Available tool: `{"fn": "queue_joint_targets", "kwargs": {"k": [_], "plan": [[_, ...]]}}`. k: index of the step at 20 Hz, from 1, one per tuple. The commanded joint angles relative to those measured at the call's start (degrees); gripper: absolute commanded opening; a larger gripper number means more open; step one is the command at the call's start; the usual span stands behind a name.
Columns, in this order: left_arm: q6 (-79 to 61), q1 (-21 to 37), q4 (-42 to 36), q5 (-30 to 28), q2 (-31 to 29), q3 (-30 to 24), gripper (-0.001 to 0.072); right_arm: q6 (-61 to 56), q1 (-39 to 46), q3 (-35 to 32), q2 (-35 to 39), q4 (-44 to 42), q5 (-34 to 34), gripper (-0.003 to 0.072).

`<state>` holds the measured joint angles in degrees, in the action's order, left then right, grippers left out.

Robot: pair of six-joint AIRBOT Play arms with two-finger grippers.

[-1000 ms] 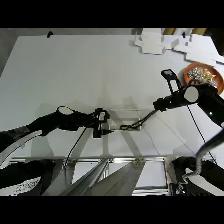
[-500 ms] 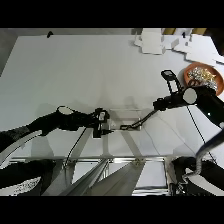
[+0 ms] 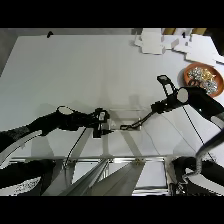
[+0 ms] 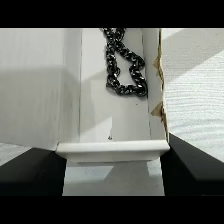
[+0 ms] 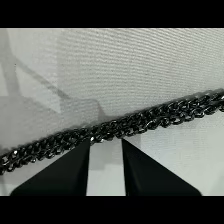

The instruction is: Fold the box and place the chain.

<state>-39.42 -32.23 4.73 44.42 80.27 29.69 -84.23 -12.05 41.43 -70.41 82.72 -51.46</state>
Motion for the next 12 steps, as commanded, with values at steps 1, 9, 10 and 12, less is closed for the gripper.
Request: {"fn": "queue_joint_targets", "kwargs": {"k": [1,9,10,12], "plan": [[0.0,0.0,0.0,0.0,0.0,0.0,0.0097,0.0,0.0,0.0,-1.7,0.0,0.1,0.0297],[0.0,0.0,0.0,0.0,0.0,0.0,0.0097,0.0,0.0,0.0,-3.2,0.0,0.4,0.009],[0.0,0.0,0.0,0.0,0.0,0.0,0.0097,0.0,0.0,0.0,-3.1,0.0,0.0,0.0044],[0.0,0.0,0.0,0.0,0.0,0.0,0.0097,0.0,0.0,0.0,-2.7,0.0,-0.9,0.0015]]}}
